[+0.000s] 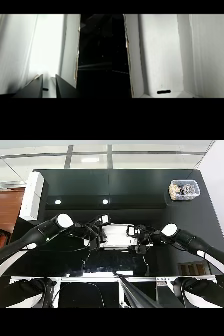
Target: Fold the box and place the chain.
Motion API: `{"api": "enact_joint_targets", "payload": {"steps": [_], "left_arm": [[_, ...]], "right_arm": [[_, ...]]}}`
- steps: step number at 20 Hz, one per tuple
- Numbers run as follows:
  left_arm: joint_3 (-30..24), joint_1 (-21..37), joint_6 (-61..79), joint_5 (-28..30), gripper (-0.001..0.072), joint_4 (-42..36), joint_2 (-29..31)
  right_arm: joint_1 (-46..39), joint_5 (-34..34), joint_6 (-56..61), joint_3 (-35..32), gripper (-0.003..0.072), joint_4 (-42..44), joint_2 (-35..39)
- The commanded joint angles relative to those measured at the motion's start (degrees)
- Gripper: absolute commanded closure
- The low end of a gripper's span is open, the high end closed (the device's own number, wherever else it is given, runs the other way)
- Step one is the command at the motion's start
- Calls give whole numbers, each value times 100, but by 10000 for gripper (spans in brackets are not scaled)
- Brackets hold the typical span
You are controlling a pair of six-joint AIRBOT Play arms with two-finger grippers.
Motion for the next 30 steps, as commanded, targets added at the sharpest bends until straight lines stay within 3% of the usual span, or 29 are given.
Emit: {"api": "enact_joint_targets", "payload": {"steps": [1, 2, 3, 4, 5, 6, 7, 8, 9, 10, 11, 12, 14, 17, 21, 23, 24, 27, 30], "left_arm": [[2, -11, -7, 0, 555, -11, -70], [2, -11, -4, -87, 616, 61, -70], [2, -11, -4, -125, 616, 83, -70], [2, -13, -4, -120, 534, 87, -68], [2, -13, -4, -83, 361, 83, -70], [2, -9, -4, -85, 372, 87, -70], [2, -9, -2, -83, 498, 120, -68], [2, -11, -7, -83, 461, 107, -68], [2, -11, -11, -85, 332, 68, -68], [11, -4, -17, -129, 468, 66, -61], [74, 17, -17, -254, 659, 66, -46], [212, 66, -55, -544, 677, 68, -9], [481, 245, -929, -859, 679, 334, 190], [688, 782, -2881, -1056, 678, 1777, 780], [640, 2153, -5176, -1759, 678, 2640, 1102], [348, 2822, -7357, -1687, 677, 2452, 1104], [98, 3060, -7709, -1672, 677, 2177, 1099], [-581, 3366, -7538, -1742, 677, 1532, 918], [-1016, 3230, -6780, -1878, 679, 634, 468]], "right_arm": [[4, -2, -7, -2, 507, -2, -4], [4, -2, -4, -2, 507, -2, -4], [4, 0, -7, -2, 507, -2, -4], [4, -2, -4, -2, 507, -2, -4], [4, -2, -4, -2, 507, -2, -4], [4, -2, -4, -2, 507, -2, -4], [4, -2, -4, -2, 507, -4, -4], [2, -2, -4, -2, 507, -2, -4], [4, -2, -4, -2, 507, -2, -4], [4, -2, -4, -2, 507, -2, -4], [4, -2, -4, -2, 507, -2, -4], [2, 2, 4, -2, 507, -4, -4], [2, 4, 57, -2, 507, -4, -4], [2, 2, 57, -2, 507, -4, -4], [4, 4, 57, -2, 507, -4, -4], [4, 4, 57, -2, 507, -4, -4], [4, 4, 57, -2, 507, -4, -4], [4, 4, 57, -2, 507, -4, -4], [4, 4, 59, -2, 507, -4, -4]]}}
